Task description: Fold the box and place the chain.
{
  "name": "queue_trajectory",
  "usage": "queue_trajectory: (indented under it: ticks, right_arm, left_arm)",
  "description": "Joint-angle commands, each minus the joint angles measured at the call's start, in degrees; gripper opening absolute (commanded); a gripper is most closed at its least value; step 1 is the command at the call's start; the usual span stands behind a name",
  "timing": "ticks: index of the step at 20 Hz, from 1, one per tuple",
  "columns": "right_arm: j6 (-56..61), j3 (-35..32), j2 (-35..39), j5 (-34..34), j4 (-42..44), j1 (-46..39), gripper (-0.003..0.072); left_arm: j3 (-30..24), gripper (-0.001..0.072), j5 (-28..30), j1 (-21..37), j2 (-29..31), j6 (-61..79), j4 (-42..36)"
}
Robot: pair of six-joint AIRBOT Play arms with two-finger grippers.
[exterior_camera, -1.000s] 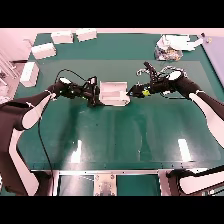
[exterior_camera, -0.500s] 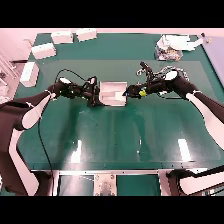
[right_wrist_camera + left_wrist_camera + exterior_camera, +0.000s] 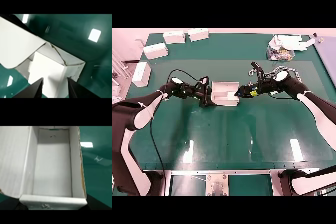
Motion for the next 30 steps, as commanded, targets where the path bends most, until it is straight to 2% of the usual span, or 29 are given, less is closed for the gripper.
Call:
queue_trajectory:
  ticks: [1, 10, 16, 24, 30]
  right_arm:
    - [0.6, 0.2, 0.0, -1.9, -1.5, 1.2, 0.0385]
    - [12.6, 5.2, 0.0, 0.4, -17.2, 6.1, 0.0384]
    - [17.3, 5.2, 0.0, 1.2, -22.6, 6.1, 0.0384]
    - [18.4, 5.3, 0.0, 1.0, -23.8, 8.3, 0.0383]
    - [31.8, 8.8, 0.0, 2.8, -36.7, 12.4, 0.0375]
  left_arm:
    - [0.0, 0.0353, -1.0, 0.0, 0.0, 0.0, 0.0]
    - [0.0, 0.0353, -1.5, 0.0, 0.0, 0.0, 0.0]
    - [0.0, 0.0353, -1.5, 0.0, 0.0, 0.0, 0.0]
    - [0.0, 0.0353, -1.5, 0.0, 0.0, 0.0, 0.0]
    - [0.0, 0.0353, -1.6, 0.0, 0.0, 0.0, 0.0]
